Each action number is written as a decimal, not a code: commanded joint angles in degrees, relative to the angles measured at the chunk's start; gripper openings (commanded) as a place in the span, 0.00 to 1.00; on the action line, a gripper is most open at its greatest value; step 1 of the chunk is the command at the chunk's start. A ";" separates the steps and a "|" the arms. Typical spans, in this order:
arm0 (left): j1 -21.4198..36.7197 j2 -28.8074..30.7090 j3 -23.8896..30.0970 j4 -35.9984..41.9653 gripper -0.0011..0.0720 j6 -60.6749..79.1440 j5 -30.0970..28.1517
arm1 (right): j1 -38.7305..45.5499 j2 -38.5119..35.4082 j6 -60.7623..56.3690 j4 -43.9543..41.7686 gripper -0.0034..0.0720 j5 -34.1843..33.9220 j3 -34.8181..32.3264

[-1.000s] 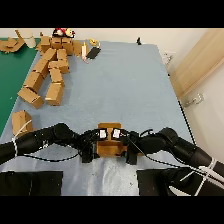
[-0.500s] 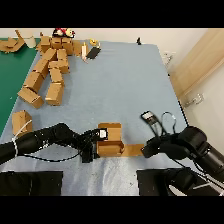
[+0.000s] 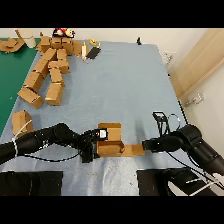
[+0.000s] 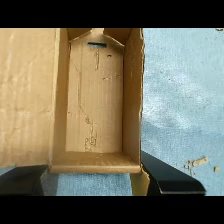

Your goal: Fold the box.

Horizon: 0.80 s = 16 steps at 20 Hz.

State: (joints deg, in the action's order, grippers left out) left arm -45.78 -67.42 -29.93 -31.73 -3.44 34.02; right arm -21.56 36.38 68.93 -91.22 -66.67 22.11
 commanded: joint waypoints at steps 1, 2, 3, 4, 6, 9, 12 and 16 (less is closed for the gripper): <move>0.07 0.02 0.00 -0.02 0.63 0.00 0.00 | 0.85 4.76 1.57 -9.27 0.05 7.30 -1.36; 0.07 0.02 0.00 0.00 0.63 0.02 0.00 | 0.85 6.23 2.82 -10.40 0.05 7.96 -1.38; 0.07 0.02 0.00 0.00 0.63 0.00 0.00 | 0.85 7.37 3.34 -10.91 0.05 8.52 -1.38; 0.07 0.02 0.00 0.00 0.63 0.00 0.00 | 0.85 8.22 4.24 -11.85 0.05 9.03 -1.38; 0.07 0.02 0.00 0.00 0.63 0.02 0.00 | 0.85 8.50 5.75 -13.79 0.05 9.22 -1.36; 0.07 0.02 0.00 0.00 0.63 0.02 0.00 | 0.83 6.82 6.58 -15.17 0.05 8.26 -1.36; 0.07 0.02 0.00 -0.02 0.63 0.02 0.00 | 0.85 4.44 7.28 -16.68 0.05 7.39 -1.36; 0.07 0.02 0.00 0.00 0.63 0.02 0.00 | 0.81 4.09 11.10 -22.43 0.05 8.37 -1.79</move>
